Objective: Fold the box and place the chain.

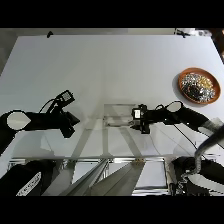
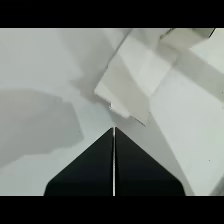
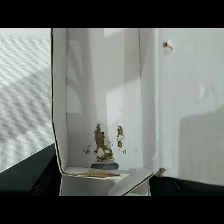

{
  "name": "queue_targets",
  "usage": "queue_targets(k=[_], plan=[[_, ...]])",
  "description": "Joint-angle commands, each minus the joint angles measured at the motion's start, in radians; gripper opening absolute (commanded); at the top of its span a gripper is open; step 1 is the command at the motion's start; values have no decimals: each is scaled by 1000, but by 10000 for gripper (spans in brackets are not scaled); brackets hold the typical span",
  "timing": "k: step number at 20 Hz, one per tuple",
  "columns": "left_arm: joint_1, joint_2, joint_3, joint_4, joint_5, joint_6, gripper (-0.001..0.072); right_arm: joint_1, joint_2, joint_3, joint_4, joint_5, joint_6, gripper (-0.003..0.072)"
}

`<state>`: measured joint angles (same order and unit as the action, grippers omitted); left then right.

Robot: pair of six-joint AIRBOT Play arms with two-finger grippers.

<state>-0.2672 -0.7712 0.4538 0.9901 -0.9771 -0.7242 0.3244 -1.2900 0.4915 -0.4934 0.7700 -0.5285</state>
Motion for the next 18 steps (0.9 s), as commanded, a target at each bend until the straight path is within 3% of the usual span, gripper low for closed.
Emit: queue_targets(k=[1,5,8,12,18], plan=[[29,-34,-21,42,-45,-327,4,0,0,0,0,0,0,336],[69,-146,-21,12,-4,-550,4,0,0,0,0,0,0,336],[49,-234,-20,-117,56,-552,3,0,0,0,0,0,0,336],[-6,-332,-20,-171,140,-563,3,0,0,0,0,0,0,336],[-66,-362,-19,-298,219,-523,4,0,0,0,0,0,0,336]])
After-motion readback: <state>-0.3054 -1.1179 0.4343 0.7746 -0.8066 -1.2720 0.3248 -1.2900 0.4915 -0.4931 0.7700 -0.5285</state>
